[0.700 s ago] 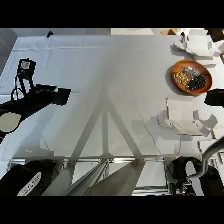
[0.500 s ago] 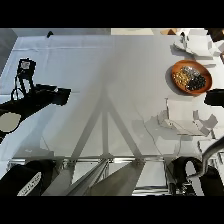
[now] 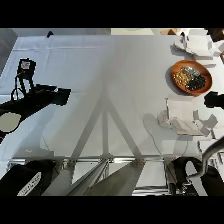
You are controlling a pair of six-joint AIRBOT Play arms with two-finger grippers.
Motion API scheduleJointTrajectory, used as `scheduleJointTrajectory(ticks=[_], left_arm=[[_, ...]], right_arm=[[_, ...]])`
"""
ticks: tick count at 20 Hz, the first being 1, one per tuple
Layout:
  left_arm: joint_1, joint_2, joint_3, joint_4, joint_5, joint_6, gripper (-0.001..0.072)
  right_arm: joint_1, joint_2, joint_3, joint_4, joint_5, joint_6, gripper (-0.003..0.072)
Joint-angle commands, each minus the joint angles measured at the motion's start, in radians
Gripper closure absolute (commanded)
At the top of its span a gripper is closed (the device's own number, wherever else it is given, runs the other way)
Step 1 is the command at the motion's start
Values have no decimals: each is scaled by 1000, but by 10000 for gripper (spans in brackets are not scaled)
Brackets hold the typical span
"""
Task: Fold the box and place the chain.
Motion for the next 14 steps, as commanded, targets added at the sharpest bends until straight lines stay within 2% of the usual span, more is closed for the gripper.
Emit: scheduleJointTrajectory(ticks=[1, 4, 8, 11, 14], left_arm=[[0, -1, 0, 0, 0, 0, 13], [0, 0, 0, 0, 0, 0, 13], [0, 0, 0, 0, 0, 0, 13], [0, 0, 0, 0, 0, 0, 13], [0, 0, 0, 0, 0, 0, 13]], right_arm=[[-1, -117, 0, -129, 58, 79, 136], [-1, -219, 24, -272, 121, 116, 137], [-1, -306, 135, -353, 133, 138, 149], [-30, -386, 213, -351, 190, 151, 149], [-84, -459, 226, -327, 229, 142, 150]])
